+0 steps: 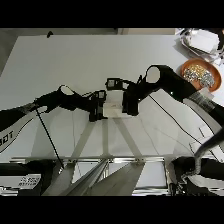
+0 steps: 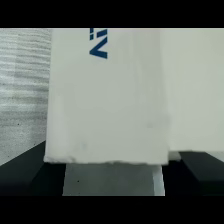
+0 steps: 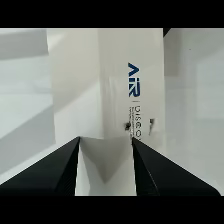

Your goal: Fold the box and place the chain.

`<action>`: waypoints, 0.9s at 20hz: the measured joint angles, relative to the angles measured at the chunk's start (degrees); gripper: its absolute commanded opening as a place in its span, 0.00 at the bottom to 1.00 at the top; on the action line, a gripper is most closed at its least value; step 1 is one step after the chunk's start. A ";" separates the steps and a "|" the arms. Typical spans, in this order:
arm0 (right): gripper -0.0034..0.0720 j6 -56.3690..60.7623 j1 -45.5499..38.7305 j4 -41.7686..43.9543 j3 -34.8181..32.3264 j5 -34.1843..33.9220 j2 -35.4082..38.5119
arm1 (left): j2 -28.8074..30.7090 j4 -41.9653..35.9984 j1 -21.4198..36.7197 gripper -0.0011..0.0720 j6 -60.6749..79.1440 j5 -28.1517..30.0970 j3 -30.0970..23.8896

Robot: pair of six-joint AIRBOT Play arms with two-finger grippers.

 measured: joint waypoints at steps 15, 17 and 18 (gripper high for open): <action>0.52 -0.85 1.42 1.49 -0.66 -1.57 0.00 | 0.00 0.00 0.00 0.26 0.02 0.00 0.00; 0.52 -1.16 2.08 1.97 -0.76 -1.33 0.00 | 0.02 0.00 0.00 0.26 0.02 0.00 0.00; 0.52 -1.29 2.36 2.10 -0.90 -1.51 0.00 | 0.00 0.02 0.00 0.26 0.02 0.00 0.00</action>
